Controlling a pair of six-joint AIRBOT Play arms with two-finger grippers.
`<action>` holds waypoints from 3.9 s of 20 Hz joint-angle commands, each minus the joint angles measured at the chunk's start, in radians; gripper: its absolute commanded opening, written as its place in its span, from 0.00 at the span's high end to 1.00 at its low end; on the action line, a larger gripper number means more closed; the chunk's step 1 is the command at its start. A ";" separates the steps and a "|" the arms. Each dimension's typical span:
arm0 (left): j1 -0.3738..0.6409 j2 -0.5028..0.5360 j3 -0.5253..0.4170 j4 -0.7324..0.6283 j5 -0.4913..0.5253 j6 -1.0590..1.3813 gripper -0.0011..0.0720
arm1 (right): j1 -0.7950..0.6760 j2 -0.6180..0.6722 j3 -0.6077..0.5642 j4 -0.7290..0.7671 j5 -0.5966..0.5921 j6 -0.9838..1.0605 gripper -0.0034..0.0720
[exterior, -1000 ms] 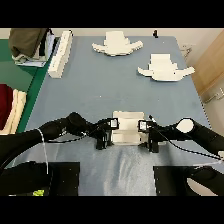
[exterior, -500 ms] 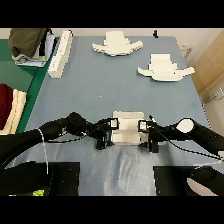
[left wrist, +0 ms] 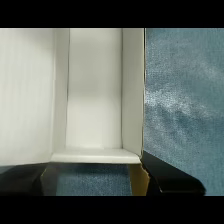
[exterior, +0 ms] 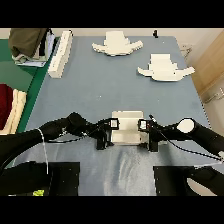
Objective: Fold the box.
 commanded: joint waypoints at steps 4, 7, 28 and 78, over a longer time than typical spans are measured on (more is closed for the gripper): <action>0.000 0.000 0.001 0.001 0.002 0.000 0.40 | -0.007 0.090 0.000 -0.071 0.006 0.084 0.00; 0.000 0.000 0.001 0.001 0.002 0.000 0.40 | -0.007 0.125 0.000 -0.155 0.044 0.143 0.00; 0.000 0.000 0.001 0.001 0.002 0.000 0.40 | -0.006 0.593 0.001 -0.166 0.245 0.400 0.03; 0.002 0.063 -0.018 0.083 0.020 -0.063 0.40 | -0.006 0.362 0.000 0.241 0.006 1.567 0.86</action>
